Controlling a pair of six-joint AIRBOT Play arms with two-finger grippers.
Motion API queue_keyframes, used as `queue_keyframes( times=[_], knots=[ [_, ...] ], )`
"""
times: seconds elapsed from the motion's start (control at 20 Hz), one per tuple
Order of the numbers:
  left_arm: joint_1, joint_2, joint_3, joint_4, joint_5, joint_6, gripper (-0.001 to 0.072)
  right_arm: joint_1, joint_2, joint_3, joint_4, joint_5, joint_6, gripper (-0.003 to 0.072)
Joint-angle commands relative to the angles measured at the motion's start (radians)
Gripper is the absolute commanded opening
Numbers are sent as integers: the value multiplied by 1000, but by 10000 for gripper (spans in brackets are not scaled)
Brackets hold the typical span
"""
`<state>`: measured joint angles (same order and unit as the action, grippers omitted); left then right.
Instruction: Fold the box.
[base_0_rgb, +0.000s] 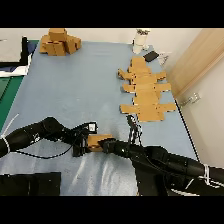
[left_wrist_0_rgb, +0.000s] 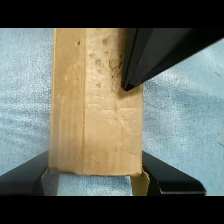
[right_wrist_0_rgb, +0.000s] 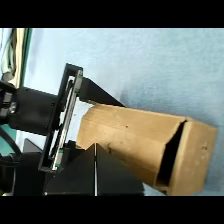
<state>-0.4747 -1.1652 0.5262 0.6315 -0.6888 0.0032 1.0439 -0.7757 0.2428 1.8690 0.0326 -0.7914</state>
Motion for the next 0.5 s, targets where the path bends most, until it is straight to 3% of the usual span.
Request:
queue_keyframes(
  times=[0.0,0.45],
  knots=[
    [0,1,1,0,0,0,523,-1,-43,-1,3,-11,10,2],
    [1,1,1,0,0,0,523,18,-72,0,-21,-11,8,2]
  ],
)
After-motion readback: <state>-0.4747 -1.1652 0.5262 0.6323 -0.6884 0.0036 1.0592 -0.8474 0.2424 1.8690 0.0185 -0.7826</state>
